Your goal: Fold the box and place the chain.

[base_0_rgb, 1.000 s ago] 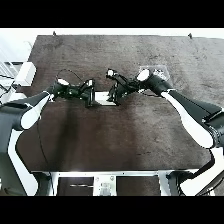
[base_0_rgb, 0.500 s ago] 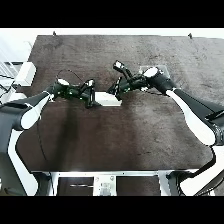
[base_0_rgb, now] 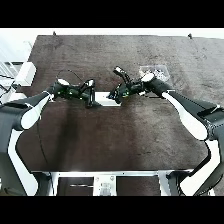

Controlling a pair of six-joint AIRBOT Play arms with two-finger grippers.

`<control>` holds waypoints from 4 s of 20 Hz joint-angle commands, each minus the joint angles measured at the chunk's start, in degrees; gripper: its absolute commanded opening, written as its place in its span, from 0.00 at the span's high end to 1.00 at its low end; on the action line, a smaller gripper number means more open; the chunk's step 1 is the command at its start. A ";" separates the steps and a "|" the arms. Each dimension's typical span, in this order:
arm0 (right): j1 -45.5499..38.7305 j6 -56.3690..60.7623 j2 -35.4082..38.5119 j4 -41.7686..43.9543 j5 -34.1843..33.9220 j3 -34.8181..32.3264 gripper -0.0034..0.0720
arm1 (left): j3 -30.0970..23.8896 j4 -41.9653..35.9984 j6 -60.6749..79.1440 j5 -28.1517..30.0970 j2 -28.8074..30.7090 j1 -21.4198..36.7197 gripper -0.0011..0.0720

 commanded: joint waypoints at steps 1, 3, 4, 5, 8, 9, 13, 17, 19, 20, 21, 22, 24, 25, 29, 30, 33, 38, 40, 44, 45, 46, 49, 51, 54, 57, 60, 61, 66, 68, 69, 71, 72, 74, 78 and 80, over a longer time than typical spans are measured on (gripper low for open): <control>0.09 1.44 0.15 -1.81 -0.04 -0.11 0.94 | 0.00 -0.02 0.04 0.09 0.00 0.04 0.34; 0.07 0.57 3.17 1.25 -0.04 -0.11 0.94 | 0.00 -0.02 0.04 0.09 0.00 0.04 0.34; 0.07 -0.46 5.53 3.26 -0.07 -0.11 0.94 | 0.00 -0.02 0.04 0.09 0.00 0.04 0.34; 0.07 -0.90 8.50 4.31 -0.20 -0.11 0.94 | 0.00 -0.02 0.04 0.09 0.00 0.04 0.34; -0.48 1.90 17.44 4.02 -0.63 -0.22 0.94 | 0.00 -0.22 0.04 0.09 0.00 0.04 0.34; -0.83 3.04 20.39 4.00 -0.79 -0.85 0.94 | 0.00 -0.28 0.04 0.09 0.00 0.04 0.34; -3.34 9.35 34.67 -2.64 -6.38 -10.21 0.94 | 0.00 -0.26 0.04 -0.07 0.00 0.04 0.34; -7.37 11.80 45.92 -4.98 -11.98 -25.03 0.94 | 0.00 -0.28 0.04 -0.07 0.00 0.02 0.34; -8.72 11.80 49.09 -4.96 -15.58 -31.50 0.94 | 0.00 -0.31 0.02 -0.15 0.00 0.02 0.35; -9.07 11.78 50.05 -4.92 -17.09 -33.97 0.94 | 0.02 -0.79 -0.02 0.04 0.02 0.04 0.35; -9.35 11.78 50.47 -4.96 -17.55 -35.50 0.94 | 0.00 -0.85 -1.31 -0.09 0.37 0.24 0.77; -9.40 11.78 50.71 -5.01 -17.55 -36.50 0.94 | 0.00 -0.31 -1.99 -0.74 1.03 0.68 0.96; -9.40 11.78 50.95 -5.03 -17.55 -37.46 0.94 | -0.02 -0.17 -6.82 -0.79 3.26 2.01 0.96; -9.40 11.78 50.95 -5.01 -17.57 -37.53 0.94 | -0.07 -0.20 -11.15 -0.42 4.76 3.04 0.96; -9.40 11.80 50.95 -4.98 -17.70 -37.53 0.94 | -1.88 -0.42 -22.56 7.13 11.61 8.76 0.97; -9.40 11.85 50.95 -4.98 -17.70 -37.53 0.94 | -3.58 -0.44 -24.70 11.65 13.64 10.36 0.97; -9.40 12.00 50.95 -4.94 -17.75 -37.53 0.94 | -8.46 -0.35 -34.10 25.70 18.18 16.09 0.97; -9.40 12.22 50.93 -4.35 -17.77 -37.53 0.94 | -10.36 0.07 -46.58 36.61 18.38 23.91 0.96; -9.40 12.20 50.90 -4.37 -17.77 -37.53 0.94 | -10.43 0.35 -47.56 41.55 18.14 24.37 0.96; -9.40 12.20 50.88 -4.37 -18.08 -37.55 0.94 | -11.02 0.63 -48.22 49.31 16.24 24.37 0.96; -9.38 12.17 50.88 -4.39 -18.27 -37.55 0.94 | -10.99 0.66 -48.11 49.96 15.45 24.37 0.96; -9.40 12.17 50.88 -4.39 -18.40 -37.64 0.94 | -10.99 0.68 -47.89 50.31 14.60 24.37 0.96; -9.40 12.17 50.80 -4.39 -18.40 -37.68 0.94 | -10.97 1.01 -47.36 51.32 12.22 24.37 0.96; -9.40 12.17 50.80 -4.39 -18.40 -37.68 0.94 | -10.93 1.33 -47.06 51.49 11.61 24.37 0.96; -9.40 12.20 50.80 -4.39 -18.38 -37.68 0.94 | -10.93 1.33 -46.03 51.49 11.58 24.37 0.96; -9.40 12.20 50.80 -4.37 -18.29 -37.68 0.94 | -10.91 1.33 -45.99 50.95 11.61 24.35 0.76; -9.40 12.20 50.80 -4.39 -18.14 -37.68 0.94 | -10.86 1.27 -46.03 50.51 11.61 24.20 0.64; -9.40 12.20 50.80 -4.37 -18.14 -37.68 0.94 | -10.86 1.27 -46.03 50.45 11.61 24.20 0.64; -9.40 12.22 50.80 -4.37 -18.14 -37.68 0.94 | -10.80 0.81 -46.03 48.28 11.61 24.17 0.31; -9.40 12.22 50.80 -4.37 -18.14 -37.68 0.94 | -10.78 -0.59 -46.07 47.95 11.61 24.20 0.30; -9.40 12.22 50.80 -4.37 -18.14 -37.68 0.94 | -10.78 -0.68 -46.05 48.15 11.61 24.20 0.27; -9.40 12.22 50.80 -4.37 -18.16 -37.68 0.94 | -10.78 -0.35 -47.98 49.96 11.63 24.22 0.00; -9.40 12.20 50.80 -4.37 -18.16 -37.68 0.94 | -10.80 -0.04 -47.95 50.07 11.67 24.22 0.00; -9.40 12.20 50.80 -4.37 -18.16 -37.68 0.94 | -10.82 0.00 -47.95 50.10 11.67 24.20 0.00; -9.40 12.17 50.80 -4.42 -18.18 -37.68 0.59 | -10.84 2.14 -47.98 48.81 13.66 24.26 0.00; -9.40 12.17 50.80 -4.42 -18.18 -37.66 0.41 | -10.84 3.13 -48.13 46.18 15.78 24.26 0.00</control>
